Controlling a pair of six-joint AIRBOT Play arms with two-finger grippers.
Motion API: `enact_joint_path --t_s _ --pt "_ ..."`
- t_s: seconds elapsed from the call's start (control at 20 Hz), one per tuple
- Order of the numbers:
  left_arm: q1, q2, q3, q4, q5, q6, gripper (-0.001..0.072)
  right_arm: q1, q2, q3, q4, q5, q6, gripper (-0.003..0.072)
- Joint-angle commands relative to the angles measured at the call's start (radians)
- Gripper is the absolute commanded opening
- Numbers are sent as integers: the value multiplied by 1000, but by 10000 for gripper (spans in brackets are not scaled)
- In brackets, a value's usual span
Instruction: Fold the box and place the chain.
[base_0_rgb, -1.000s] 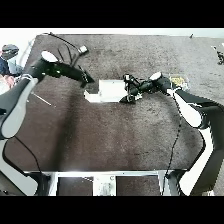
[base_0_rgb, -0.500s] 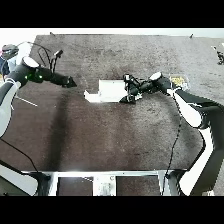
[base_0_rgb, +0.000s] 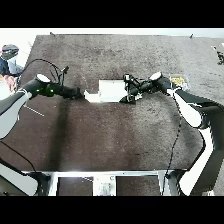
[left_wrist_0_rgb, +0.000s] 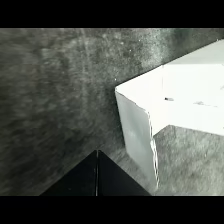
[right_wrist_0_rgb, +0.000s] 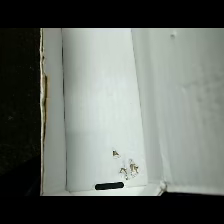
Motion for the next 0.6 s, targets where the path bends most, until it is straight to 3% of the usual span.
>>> enact_joint_path --t_s 0.0,0.4,0.45,0.5,0.55 --pt "-30 -49 -18 -125 3 10 9 1 0 0 0 -1 0 327" --pt "-47 -81 -18 -310 -10 103 14 1 0 0 0 0 0 327" --pt "-47 -80 -18 -325 -18 117 47 1 0 0 0 0 0 327" --pt "-47 -80 -17 -342 -27 127 313 1 0 0 0 0 0 327" --pt "-47 -81 -7 -357 -48 144 438 1 0 0 0 0 0 327"
